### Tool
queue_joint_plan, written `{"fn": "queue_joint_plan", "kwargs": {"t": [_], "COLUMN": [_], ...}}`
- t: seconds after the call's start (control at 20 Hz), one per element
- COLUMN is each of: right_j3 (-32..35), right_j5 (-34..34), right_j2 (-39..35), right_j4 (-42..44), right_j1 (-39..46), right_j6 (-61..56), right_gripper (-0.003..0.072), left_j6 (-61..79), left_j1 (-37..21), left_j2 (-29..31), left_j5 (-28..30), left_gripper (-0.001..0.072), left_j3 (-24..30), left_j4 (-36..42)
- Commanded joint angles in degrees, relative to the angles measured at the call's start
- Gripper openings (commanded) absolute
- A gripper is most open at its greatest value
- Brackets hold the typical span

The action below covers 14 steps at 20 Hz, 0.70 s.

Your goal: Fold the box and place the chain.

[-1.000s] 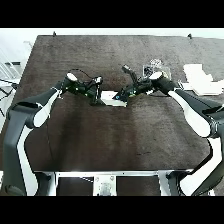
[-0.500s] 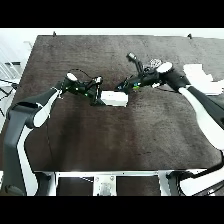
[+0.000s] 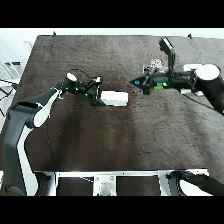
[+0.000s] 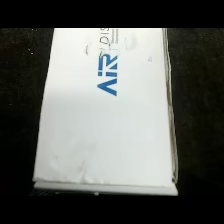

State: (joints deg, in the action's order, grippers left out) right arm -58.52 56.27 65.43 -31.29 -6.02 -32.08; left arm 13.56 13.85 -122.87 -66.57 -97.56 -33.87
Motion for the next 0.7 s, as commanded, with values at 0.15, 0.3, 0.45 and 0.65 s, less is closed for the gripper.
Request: {"fn": "queue_joint_plan", "kwargs": {"t": [0.15,0.3,0.45,0.65], "right_j3": [24.1,28.7,30.3,30.3], "right_j5": [-12.2,-12.2,-12.1,-12.6], "right_j2": [-12.9,-14.4,-14.4,-15.8], "right_j4": [-0.7,-0.9,-0.9,-0.3], "right_j1": [4.7,7.8,10.3,10.4], "right_j6": [1.1,1.1,1.1,4.4], "right_gripper": [0.002,0.0019,0.002,0.0019], "left_j6": [-0.9,-5.4,-10.2,-19.6], "left_j1": [-0.3,-1.5,-4.3,-9.9], "left_j2": [1.4,5.8,12.8,21.6], "left_j5": [-1.3,-1.3,-0.3,2.8], "left_gripper": [0.0018,0.0015,0.0013,0.0012], "left_j3": [-0.1,0.0,0.0,0.1], "left_j4": [1.3,1.1,1.0,0.8]}}
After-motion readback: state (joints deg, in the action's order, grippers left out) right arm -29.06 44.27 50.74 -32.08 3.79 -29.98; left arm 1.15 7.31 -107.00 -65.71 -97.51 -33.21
